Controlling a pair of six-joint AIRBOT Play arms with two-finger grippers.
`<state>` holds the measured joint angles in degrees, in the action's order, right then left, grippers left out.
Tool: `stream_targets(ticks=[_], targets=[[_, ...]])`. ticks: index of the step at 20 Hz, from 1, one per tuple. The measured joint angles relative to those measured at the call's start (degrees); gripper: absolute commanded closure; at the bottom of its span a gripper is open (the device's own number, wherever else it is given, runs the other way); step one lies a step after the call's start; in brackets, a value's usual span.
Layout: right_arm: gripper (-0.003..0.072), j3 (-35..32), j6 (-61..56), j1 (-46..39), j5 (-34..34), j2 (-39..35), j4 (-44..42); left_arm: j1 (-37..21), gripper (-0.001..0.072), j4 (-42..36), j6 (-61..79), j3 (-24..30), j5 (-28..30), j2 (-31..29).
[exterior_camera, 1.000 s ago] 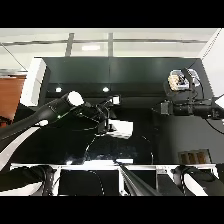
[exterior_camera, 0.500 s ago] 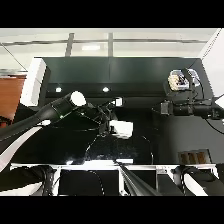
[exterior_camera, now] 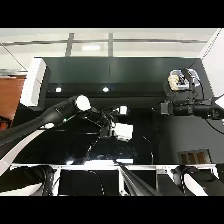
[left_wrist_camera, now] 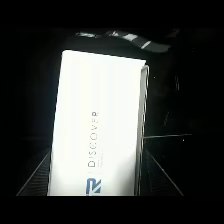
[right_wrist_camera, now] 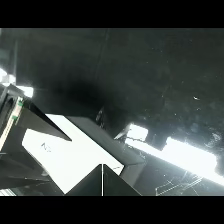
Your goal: Fold the box and place the chain.
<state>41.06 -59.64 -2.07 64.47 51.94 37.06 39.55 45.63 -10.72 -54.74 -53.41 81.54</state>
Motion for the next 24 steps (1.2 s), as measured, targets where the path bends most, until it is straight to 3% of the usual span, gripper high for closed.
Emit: stream_targets(ticks=[5, 6, 8, 9, 13, 14, 18, 20, 24], targets=[[0.0669, 0.00, 0.02, 0.00, 0.02, 0.00, 0.04, 3.26, 0.0001, 6.73, 0.33, 0.02, 3.93, 0.94], [0.0669, 0.00, 0.00, 0.00, 0.15, 0.00, 0.04, 3.63, 0.0052, 7.69, 0.39, 0.07, 4.85, 1.29], [0.0669, 0.00, -0.02, 0.00, 0.57, 0.02, 0.04, 4.22, 0.0405, 9.66, 0.11, 0.09, 5.68, 1.62], [0.0669, 0.00, -0.02, 0.00, 0.96, 0.00, 0.07, 4.37, 0.0475, 11.02, -0.85, 0.07, 5.90, 1.55], [0.0669, 0.00, -0.20, -0.07, 3.26, 0.00, 0.11, 2.03, 0.0500, 18.84, -11.65, 0.07, 3.87, -1.90], [0.0669, 0.00, -0.20, -0.07, 3.54, 0.00, 0.13, 0.42, 0.0557, 19.69, -14.03, 0.11, 2.19, -3.23], [0.0669, 0.00, -0.17, -0.07, 3.52, 0.00, 0.76, -10.78, 0.0557, 26.67, -23.34, 0.33, -8.76, -8.98], [0.0669, 0.00, -0.17, -0.07, 3.41, 0.00, 1.86, -19.17, 0.0545, 30.62, -29.31, 0.42, -14.43, -11.96], [0.0669, 0.00, -0.13, -0.07, 3.15, 0.00, 3.39, -38.64, 0.0546, 35.23, -43.21, 1.38, -19.34, -16.35]])
